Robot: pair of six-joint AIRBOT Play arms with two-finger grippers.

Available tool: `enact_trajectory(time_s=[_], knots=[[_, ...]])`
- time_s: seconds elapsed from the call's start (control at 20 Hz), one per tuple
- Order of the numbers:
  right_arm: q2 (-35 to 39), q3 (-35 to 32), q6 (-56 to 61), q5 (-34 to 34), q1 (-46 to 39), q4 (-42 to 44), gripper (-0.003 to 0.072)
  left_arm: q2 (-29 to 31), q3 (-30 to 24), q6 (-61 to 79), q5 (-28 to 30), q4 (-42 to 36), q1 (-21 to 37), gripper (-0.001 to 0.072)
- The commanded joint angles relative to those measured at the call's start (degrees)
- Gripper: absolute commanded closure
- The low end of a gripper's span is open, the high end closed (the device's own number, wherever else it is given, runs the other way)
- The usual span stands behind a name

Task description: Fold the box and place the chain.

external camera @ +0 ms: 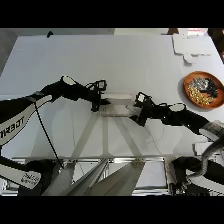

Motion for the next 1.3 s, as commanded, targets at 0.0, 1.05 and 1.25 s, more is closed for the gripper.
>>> enact_trajectory(time_s=[0.0, 1.05, 1.25], knots=[[0.0, 0.0, 5.9, -0.2, 0.1, -0.2, -0.0007, 0.0, 0.0, 0.0, 0.0, 0.0, 0.0, 0.0701], [-0.2, 3.0, 11.0, 6.6, -4.1, -12.9, -0.0006, 0.0, 0.0, 0.0, 0.0, 0.0, 0.0, 0.0701], [-0.2, 3.0, 4.2, 8.5, -4.1, -9.7, -0.0006, 0.0, 0.0, 0.0, 0.0, 0.0, 0.0, 0.0701]])
